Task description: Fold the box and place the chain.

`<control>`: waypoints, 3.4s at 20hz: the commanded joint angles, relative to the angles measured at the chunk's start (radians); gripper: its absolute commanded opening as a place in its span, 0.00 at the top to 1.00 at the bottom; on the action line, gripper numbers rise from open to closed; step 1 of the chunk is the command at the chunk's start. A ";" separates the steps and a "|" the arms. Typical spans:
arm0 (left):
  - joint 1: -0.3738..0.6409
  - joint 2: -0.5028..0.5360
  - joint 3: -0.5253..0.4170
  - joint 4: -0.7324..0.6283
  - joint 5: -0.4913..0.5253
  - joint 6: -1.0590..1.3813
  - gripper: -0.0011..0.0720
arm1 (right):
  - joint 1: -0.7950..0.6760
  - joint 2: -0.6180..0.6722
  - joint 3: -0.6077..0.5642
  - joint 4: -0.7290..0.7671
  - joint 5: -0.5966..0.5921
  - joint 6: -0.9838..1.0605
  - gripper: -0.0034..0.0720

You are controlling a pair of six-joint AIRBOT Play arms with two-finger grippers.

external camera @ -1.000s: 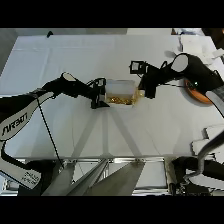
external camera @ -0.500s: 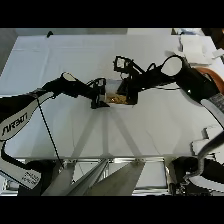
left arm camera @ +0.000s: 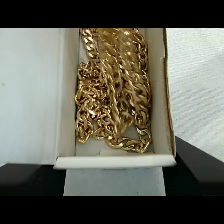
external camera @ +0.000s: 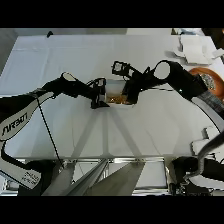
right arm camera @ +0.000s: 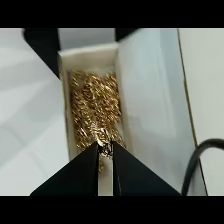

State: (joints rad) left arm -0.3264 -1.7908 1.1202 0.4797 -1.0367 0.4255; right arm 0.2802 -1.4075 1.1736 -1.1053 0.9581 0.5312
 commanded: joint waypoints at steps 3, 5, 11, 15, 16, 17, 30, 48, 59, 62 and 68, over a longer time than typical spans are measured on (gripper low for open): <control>0.001 0.000 0.000 0.000 0.000 0.000 0.67 | -0.051 0.025 0.000 -0.031 0.032 -0.010 0.69; 0.001 0.000 0.000 0.000 0.000 0.000 0.67 | -0.099 0.062 -0.014 0.001 0.044 -0.080 0.69; 0.001 0.000 0.000 0.000 0.000 0.000 0.67 | -0.295 0.143 -0.293 0.183 0.013 -0.553 0.69; 0.001 0.000 0.000 0.000 0.000 0.000 0.67 | -0.334 0.052 -0.348 0.259 -0.001 -0.708 0.68; 0.001 0.000 0.000 0.000 0.000 0.000 0.67 | -0.331 0.020 -0.348 0.298 -0.016 -0.743 0.62; 0.001 0.000 0.000 0.000 0.000 0.000 0.67 | -0.328 -0.008 -0.348 0.338 -0.031 -0.779 0.58; 0.001 0.000 0.000 0.000 0.000 0.000 0.67 | -0.265 -0.131 -0.348 0.431 -0.114 -0.905 0.70; 0.001 0.000 0.000 0.000 0.000 0.000 0.67 | -0.233 0.146 -0.330 0.426 -0.024 -0.734 0.94; 0.001 0.000 0.000 0.000 0.000 0.000 0.67 | -0.177 0.139 -0.248 0.424 -0.075 -0.528 0.44; 0.001 0.000 0.000 0.000 0.000 0.000 0.67 | -0.207 0.071 -0.065 0.423 0.069 -0.292 0.59; 0.001 0.000 0.000 0.000 0.000 0.000 0.67 | -0.277 -0.190 0.374 0.402 0.319 0.108 0.60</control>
State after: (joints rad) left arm -0.3264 -1.7908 1.1202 0.4797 -1.0363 0.4255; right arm 0.0299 -1.4929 1.3739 -0.6971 1.1645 0.4316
